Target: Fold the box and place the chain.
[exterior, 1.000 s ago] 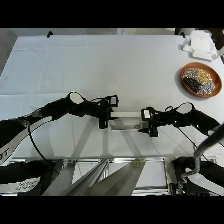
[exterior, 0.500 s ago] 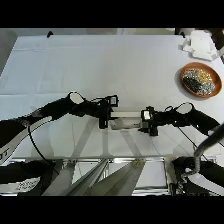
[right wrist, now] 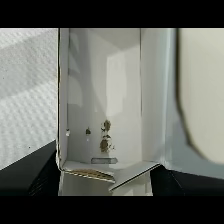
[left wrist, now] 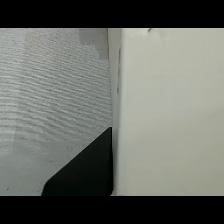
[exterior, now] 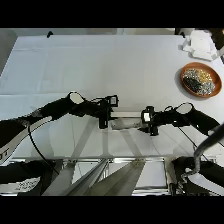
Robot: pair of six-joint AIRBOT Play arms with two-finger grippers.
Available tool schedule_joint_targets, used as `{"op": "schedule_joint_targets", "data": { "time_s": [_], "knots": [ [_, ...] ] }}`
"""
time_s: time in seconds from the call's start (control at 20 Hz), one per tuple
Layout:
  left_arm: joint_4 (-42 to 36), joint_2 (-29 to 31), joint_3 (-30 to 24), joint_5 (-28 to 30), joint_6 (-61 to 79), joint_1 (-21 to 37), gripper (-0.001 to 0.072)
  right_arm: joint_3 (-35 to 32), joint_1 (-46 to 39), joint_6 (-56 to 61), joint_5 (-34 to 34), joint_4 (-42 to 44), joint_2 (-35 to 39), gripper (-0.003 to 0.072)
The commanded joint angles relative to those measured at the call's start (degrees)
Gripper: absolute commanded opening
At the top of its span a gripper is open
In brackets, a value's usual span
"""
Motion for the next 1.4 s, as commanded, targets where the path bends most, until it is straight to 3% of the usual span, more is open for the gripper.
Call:
{"op": "schedule_joint_targets", "data": {
  "time_s": [0.0, 0.1, 1.35],
  "knots": [
    [0.0, 0.0, 0.0, 0.0, 0.0, 0.0, 0.0012, 0.0, 0.0, -0.5, -1.0, -0.2, -0.7, 0.0348],
    [0.0, 0.0, 0.0, 0.0, 0.0, 0.0, 0.0012, 0.0, 0.0, -2.0, -1.0, -0.1, -1.0, 0.0417],
    [0.0, 0.0, 0.0, 0.0, 0.0, 0.0, 0.0012, 0.0, 0.0, -1.9, -0.7, 0.7, -1.0, 0.0417]
  ]
}}
